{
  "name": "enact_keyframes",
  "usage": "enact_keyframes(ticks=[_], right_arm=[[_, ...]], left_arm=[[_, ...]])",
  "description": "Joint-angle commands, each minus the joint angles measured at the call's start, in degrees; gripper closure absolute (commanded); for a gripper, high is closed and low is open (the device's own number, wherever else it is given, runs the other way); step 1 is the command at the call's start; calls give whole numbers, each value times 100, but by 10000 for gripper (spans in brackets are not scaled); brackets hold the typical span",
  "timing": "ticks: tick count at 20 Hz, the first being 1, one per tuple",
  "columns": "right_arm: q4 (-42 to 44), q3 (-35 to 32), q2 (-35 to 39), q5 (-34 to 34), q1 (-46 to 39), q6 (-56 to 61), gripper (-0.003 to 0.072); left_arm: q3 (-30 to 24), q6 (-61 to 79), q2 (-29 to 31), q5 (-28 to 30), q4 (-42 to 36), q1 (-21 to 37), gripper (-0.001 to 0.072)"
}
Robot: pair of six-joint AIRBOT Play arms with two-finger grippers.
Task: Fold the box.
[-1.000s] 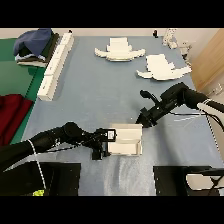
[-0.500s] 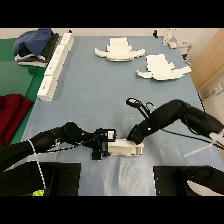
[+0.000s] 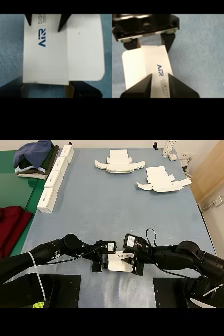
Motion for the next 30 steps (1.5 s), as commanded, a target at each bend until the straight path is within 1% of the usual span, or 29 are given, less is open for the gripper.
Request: enact_keyframes(ticks=[1,2,3,7,13,15,18,22,26,30], right_arm=[[-208,-85,52,269,284,-1025,255],[-214,-85,7,275,284,-1248,137],[-212,-83,-39,291,284,-1421,96],[42,-83,-103,282,284,-1864,91],[186,-85,-114,170,378,-1996,91],[35,-87,-216,243,446,-1996,91],[-343,-83,-393,549,448,-1996,91],[-444,-83,-208,835,448,-2081,95],[-490,-72,90,848,448,-2081,95],[-590,-74,101,920,446,-2079,96]], left_arm=[[4,0,2,2,0,0,258],[4,0,2,2,0,0,258],[7,0,2,0,0,0,258],[4,0,2,0,0,0,257],[4,0,2,0,0,0,258],[4,0,2,0,0,0,258],[4,0,2,0,0,0,258],[4,0,2,0,0,0,258],[7,0,2,0,0,0,258],[7,0,2,0,0,0,258]])
